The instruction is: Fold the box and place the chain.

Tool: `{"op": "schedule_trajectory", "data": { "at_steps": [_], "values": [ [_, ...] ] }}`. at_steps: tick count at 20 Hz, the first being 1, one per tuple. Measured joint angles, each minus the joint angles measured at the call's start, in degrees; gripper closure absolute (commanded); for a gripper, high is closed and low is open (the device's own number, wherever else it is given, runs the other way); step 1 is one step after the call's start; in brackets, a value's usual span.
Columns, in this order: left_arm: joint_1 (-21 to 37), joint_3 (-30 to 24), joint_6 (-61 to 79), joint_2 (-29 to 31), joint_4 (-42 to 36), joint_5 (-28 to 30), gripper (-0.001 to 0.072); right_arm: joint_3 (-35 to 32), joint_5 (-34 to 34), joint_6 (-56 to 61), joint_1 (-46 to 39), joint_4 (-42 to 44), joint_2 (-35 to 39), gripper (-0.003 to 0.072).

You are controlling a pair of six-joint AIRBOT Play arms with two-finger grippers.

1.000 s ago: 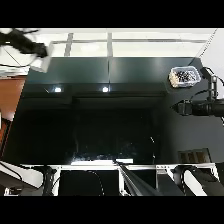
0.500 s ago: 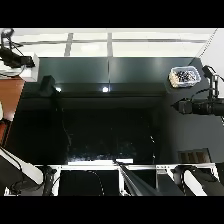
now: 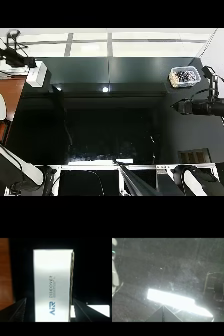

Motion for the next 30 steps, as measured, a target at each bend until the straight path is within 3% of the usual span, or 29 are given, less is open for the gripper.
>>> {"op": "schedule_trajectory", "data": {
  "at_steps": [1, 2, 3, 6, 9, 12, 16, 18, 22, 30],
  "values": [
    [-0.31, 0.17, -0.26, 2.08, 0.55, -0.22, 0.0220, 0.00, 0.15, 0.00, 0.00, 0.17, 0.00, 0.0676],
    [-0.63, 0.24, -0.70, 4.42, 0.37, -0.83, 0.0579, 0.00, 0.24, -0.02, 0.00, 0.79, 0.00, 0.0676],
    [-0.87, -0.26, -1.64, 7.17, -0.66, -1.42, 0.0683, 0.00, 0.33, -0.02, 0.07, 1.60, 0.00, 0.0675],
    [-1.77, -5.64, -4.98, 15.87, -9.46, -6.27, 0.0685, 0.00, 0.35, -0.57, 1.60, 3.50, 0.00, 0.0675],
    [-5.62, -18.93, -5.38, 27.47, -17.68, -8.26, 0.0684, 0.00, -0.17, -1.14, 4.02, 4.20, 0.00, 0.0675],
    [-10.95, -39.87, -5.42, 42.77, -20.70, -1.70, 0.0684, -0.09, -2.80, -1.46, 6.64, 2.97, 0.02, 0.0676],
    [-15.45, -71.45, -5.62, 62.40, -20.44, 11.58, 0.0683, -3.85, -13.11, -1.55, 9.18, -2.14, 0.00, 0.0677],
    [-15.85, -81.72, -5.62, 69.31, -20.33, 15.23, 0.0682, -5.60, -16.50, -1.57, 9.70, -4.00, 0.00, 0.0677],
    [-16.00, -90.55, -5.60, 77.44, -20.46, 18.69, 0.0681, -7.04, -19.17, -1.60, 10.12, -5.79, 0.00, 0.0677],
    [-16.00, -93.64, -5.60, 80.65, -21.03, 20.26, 0.0681, -7.54, -20.46, -1.60, 10.23, -6.43, 0.02, 0.0677]
  ]
}}
